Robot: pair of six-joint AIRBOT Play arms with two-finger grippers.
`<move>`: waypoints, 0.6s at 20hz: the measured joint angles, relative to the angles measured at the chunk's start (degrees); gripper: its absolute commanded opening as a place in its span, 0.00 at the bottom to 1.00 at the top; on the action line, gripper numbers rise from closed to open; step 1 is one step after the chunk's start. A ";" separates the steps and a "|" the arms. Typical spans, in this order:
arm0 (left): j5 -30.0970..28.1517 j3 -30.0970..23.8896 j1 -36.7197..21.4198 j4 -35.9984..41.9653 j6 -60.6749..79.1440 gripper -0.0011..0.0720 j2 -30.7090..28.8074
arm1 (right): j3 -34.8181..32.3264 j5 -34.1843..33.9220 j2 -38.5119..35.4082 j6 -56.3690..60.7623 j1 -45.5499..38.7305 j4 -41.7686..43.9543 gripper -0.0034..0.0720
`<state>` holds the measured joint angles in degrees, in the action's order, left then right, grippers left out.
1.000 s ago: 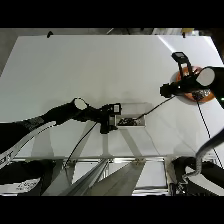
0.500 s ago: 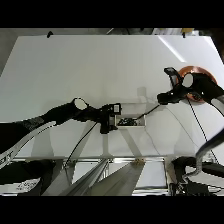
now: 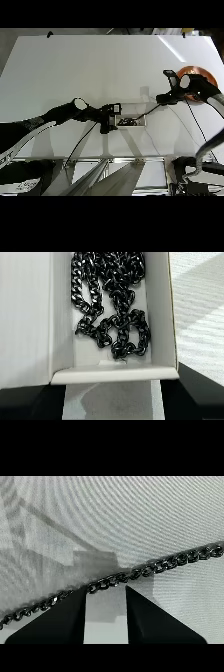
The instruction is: Fold the box and place the chain.
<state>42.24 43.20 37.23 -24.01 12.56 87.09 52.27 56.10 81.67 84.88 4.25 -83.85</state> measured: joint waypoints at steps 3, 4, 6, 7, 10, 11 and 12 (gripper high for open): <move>0.00 0.00 0.00 0.00 0.00 0.36 0.00 | 0.00 0.15 0.48 0.22 0.02 0.00 0.06; 0.00 0.00 0.00 0.02 0.00 0.36 0.00 | 0.00 0.37 0.57 0.24 0.00 0.02 0.06; 0.00 0.00 0.00 0.00 0.00 0.36 0.00 | 0.02 0.96 0.59 0.37 0.00 0.02 0.06; 0.00 0.00 0.00 0.00 0.00 0.36 0.00 | 0.00 1.70 0.37 0.28 0.00 -0.17 0.06; 0.00 0.00 0.00 0.02 0.00 0.36 0.00 | 0.00 4.15 -2.27 0.20 0.00 -0.83 0.06; 0.00 0.00 0.00 0.00 0.00 0.36 0.00 | 0.00 5.25 -3.80 0.17 0.00 -0.85 0.06; 0.00 0.00 0.00 0.00 0.00 0.36 0.00 | -0.02 6.49 -5.75 0.17 0.00 -0.85 0.06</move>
